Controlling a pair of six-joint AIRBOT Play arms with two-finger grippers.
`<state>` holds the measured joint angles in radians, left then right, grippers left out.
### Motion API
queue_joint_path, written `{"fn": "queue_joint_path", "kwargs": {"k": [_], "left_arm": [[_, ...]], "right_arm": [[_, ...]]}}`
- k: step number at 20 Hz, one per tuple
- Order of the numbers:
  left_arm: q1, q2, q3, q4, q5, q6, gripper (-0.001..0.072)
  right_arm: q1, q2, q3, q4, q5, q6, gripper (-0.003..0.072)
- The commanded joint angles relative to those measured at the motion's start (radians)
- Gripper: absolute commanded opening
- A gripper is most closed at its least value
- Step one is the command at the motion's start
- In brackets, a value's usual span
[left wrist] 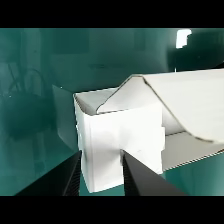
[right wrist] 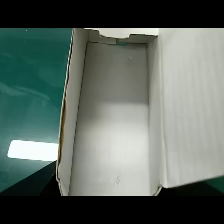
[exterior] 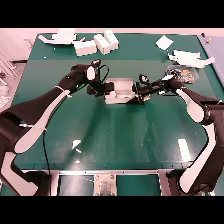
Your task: Fold the box and place the chain.
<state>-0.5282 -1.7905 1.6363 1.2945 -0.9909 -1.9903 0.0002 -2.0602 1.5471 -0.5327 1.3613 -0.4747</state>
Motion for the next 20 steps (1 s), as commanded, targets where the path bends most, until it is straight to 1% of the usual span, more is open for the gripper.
{"fn": "queue_joint_path", "kwargs": {"k": [1, 7, 11, 20], "left_arm": [[-0.001, 0.000, 0.000, 0.003, 0.006, 0.002, 0.0298], [-0.001, 0.002, 0.000, -0.006, 0.012, 0.002, 0.0296], [0.003, 0.002, 0.000, -0.006, 0.059, 0.001, 0.0297], [-0.011, -0.018, 0.000, -0.020, 0.056, 0.004, 0.0298]], "right_arm": [[0.000, 0.000, 0.000, 0.000, 0.001, 0.000, 0.0494], [0.000, 0.000, 0.000, 0.000, 0.002, 0.000, 0.0495], [0.000, 0.000, 0.000, 0.000, 0.002, 0.000, 0.0495], [0.000, 0.000, 0.000, 0.000, 0.002, 0.000, 0.0494]]}}
